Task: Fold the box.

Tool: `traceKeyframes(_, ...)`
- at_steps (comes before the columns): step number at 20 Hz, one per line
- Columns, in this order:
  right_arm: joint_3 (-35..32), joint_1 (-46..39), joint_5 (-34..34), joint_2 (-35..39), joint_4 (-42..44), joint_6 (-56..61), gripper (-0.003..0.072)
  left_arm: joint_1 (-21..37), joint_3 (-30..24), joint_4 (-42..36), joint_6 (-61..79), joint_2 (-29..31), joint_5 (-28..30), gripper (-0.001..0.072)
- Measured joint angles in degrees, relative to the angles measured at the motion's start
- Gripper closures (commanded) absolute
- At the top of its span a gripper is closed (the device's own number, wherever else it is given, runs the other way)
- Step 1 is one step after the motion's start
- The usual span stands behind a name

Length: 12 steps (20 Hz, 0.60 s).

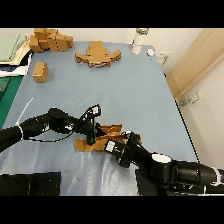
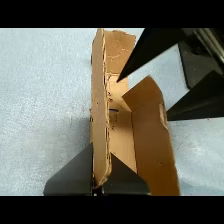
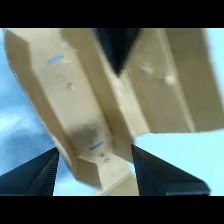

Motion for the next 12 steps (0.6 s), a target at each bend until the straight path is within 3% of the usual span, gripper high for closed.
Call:
traceKeyframes(7,-2.01,-6.58,3.08,4.42,3.58,-8.24,-0.0034,0.0,0.0,0.0,0.0,0.0,0.0,0.0698)
traceKeyframes(9,-2.6,-10.93,6.51,4.72,8.26,-15.61,-0.0034,0.0,0.02,0.0,0.0,0.0,0.0,0.0698)
traceKeyframes(12,-2.99,-20.68,10.49,4.68,22.73,-35.32,-0.0034,0.0,0.0,0.0,0.0,-0.02,0.0,0.0698)
